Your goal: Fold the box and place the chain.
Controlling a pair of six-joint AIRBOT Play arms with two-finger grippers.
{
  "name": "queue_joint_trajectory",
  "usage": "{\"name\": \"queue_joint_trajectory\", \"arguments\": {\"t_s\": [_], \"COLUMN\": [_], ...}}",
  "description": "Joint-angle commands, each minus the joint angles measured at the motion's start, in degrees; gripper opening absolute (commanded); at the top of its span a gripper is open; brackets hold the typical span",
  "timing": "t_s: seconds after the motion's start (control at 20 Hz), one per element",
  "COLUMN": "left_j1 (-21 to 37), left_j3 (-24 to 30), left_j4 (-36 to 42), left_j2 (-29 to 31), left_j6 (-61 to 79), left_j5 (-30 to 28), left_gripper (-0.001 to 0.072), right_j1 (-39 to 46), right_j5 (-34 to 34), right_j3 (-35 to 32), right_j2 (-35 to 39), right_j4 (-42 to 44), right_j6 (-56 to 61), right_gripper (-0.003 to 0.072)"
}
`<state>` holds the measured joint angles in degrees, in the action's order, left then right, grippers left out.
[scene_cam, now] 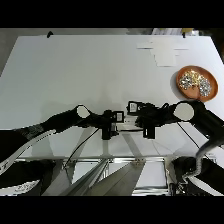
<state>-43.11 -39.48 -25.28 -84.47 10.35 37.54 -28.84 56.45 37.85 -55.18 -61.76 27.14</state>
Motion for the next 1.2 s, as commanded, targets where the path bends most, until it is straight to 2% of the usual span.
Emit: {"name": "queue_joint_trajectory", "arguments": {"t_s": [0.0,0.65,0.75,1.15], "left_j1": [0.0,0.0,0.0,0.0], "left_j3": [0.0,0.0,0.0,0.0], "left_j4": [-0.1,-0.1,-0.1,-0.1], "left_j2": [0.0,0.0,0.0,0.0], "left_j6": [0.1,0.1,0.1,0.1], "left_j5": [0.0,0.0,0.0,0.0], "left_gripper": [0.0209,0.0209,0.0209,0.0209], "right_j1": [0.0,0.0,0.0,0.0], "right_j5": [-1.7,1.4,1.7,3.1], "right_j3": [-0.2,-3.4,-4.0,-4.0], "right_j2": [0.0,0.0,0.0,0.1], "right_j4": [2.3,7.0,7.0,7.0], "right_j6": [-0.1,-0.1,-0.1,-0.2], "right_gripper": [0.0120,0.0142,0.0214,0.0219]}}
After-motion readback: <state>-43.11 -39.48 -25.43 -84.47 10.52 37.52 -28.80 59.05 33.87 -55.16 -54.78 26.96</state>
